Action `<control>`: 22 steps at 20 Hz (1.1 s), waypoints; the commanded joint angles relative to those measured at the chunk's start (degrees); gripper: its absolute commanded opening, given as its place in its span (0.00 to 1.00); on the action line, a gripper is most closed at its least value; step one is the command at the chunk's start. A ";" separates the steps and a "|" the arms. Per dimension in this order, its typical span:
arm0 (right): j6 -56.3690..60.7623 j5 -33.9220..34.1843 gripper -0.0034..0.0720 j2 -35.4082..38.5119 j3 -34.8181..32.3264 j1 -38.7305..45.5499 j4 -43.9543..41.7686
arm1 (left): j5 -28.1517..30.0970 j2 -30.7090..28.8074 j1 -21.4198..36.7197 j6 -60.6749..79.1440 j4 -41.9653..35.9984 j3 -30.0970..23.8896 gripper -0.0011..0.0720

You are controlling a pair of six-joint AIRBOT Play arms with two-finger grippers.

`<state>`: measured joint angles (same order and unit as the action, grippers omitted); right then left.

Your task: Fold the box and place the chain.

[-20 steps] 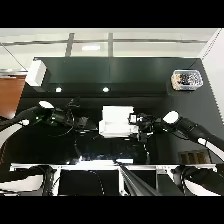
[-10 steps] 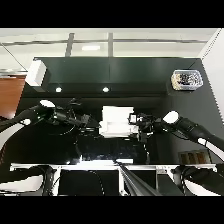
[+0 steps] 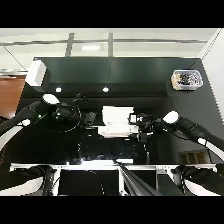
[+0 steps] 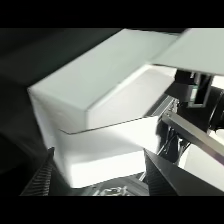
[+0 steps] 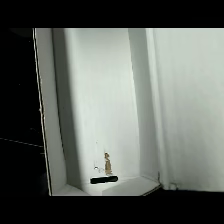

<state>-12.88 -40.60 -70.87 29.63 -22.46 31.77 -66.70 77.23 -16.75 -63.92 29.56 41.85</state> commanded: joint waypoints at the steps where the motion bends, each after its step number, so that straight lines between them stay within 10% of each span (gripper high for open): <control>1: 0.07 0.13 0.63 0.00 0.00 -0.04 -0.07 | 0.81 -2.80 -3.02 -6.12 1.81 0.87 0.86; 17: 0.07 0.13 0.63 0.00 0.00 -0.07 -0.07 | 3.96 -2.86 -8.22 -18.10 13.77 5.16 0.75; 22: 0.07 0.13 0.63 0.00 0.00 -0.07 -0.07 | 12.59 -2.05 -12.94 -26.75 20.26 5.16 0.75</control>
